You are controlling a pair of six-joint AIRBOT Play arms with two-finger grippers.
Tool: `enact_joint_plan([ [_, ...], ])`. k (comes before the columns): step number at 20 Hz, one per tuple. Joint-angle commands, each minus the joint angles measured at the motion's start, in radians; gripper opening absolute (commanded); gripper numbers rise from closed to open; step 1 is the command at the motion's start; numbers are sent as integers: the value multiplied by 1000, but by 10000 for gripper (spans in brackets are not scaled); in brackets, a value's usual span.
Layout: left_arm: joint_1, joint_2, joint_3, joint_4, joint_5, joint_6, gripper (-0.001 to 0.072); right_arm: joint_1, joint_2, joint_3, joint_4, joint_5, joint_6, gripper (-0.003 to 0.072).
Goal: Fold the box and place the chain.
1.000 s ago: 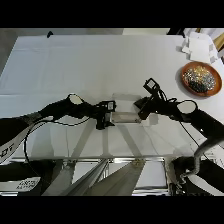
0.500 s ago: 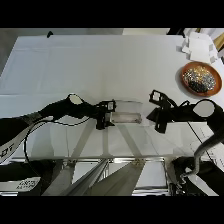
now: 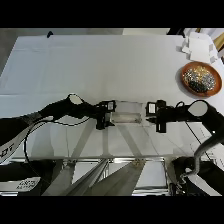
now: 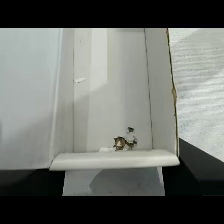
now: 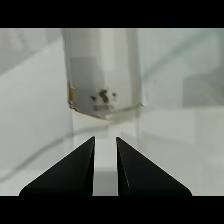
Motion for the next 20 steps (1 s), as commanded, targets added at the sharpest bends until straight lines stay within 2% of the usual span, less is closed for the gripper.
enact_joint_plan([
  [1,-1,0,1,0,0,0,348,35,-87,-10,63,-26,-189,210],
  [2,-1,0,1,0,0,0,348,35,-107,-10,64,-39,-189,226],
  [6,-1,0,1,0,0,0,348,35,-130,-10,80,-53,-188,216],
  [8,-1,0,1,0,0,0,348,35,-130,-10,130,-52,-189,153],
  [10,-1,0,1,0,0,0,348,40,-130,-10,171,-67,-189,153],
  [20,-1,0,1,0,0,0,348,99,-131,-11,172,-111,-177,155],
])
